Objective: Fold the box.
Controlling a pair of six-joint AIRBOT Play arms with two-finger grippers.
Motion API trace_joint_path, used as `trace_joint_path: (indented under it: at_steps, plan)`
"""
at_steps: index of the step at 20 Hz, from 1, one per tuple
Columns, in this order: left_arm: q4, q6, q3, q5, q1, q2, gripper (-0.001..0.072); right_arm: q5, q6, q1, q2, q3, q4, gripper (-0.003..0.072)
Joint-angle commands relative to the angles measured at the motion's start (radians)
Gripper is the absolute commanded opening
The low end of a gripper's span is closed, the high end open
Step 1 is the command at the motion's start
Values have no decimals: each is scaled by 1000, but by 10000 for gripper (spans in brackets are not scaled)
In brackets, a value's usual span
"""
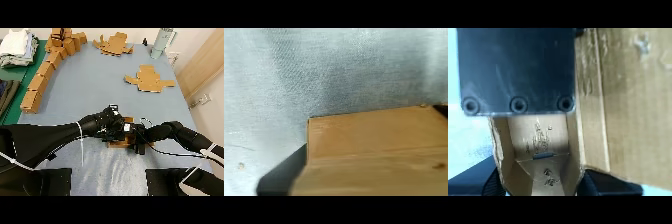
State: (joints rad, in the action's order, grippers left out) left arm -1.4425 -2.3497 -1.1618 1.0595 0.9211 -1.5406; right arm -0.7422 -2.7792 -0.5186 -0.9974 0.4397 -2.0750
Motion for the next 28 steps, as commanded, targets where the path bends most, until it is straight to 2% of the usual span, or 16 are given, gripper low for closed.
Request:
trace_joint_path:
  at_steps: [1,2,7,10,18,24,25,26,27,28]
  plan:
    - [-5,-8,-3,39,2,1,374,0,0,0,0,0,0,504]
    - [-4,-7,-8,61,0,1,432,0,0,0,0,0,0,505]
    - [-3,-2,-60,82,-11,1,432,0,0,0,0,0,0,504]
    - [67,56,-102,151,-62,1,432,0,0,0,0,0,0,505]
    - [427,352,-134,301,-288,1,431,0,0,0,0,0,0,505]
    - [529,629,-140,423,-483,1,429,0,0,0,0,0,0,505]
    - [528,690,-142,443,-518,1,415,0,0,0,0,0,0,504]
    - [524,747,-142,451,-547,1,272,0,0,0,0,0,0,504]
    - [518,823,-142,449,-568,1,13,0,0,0,0,0,0,505]
    - [507,925,-142,438,-583,1,11,0,0,0,0,0,0,504]
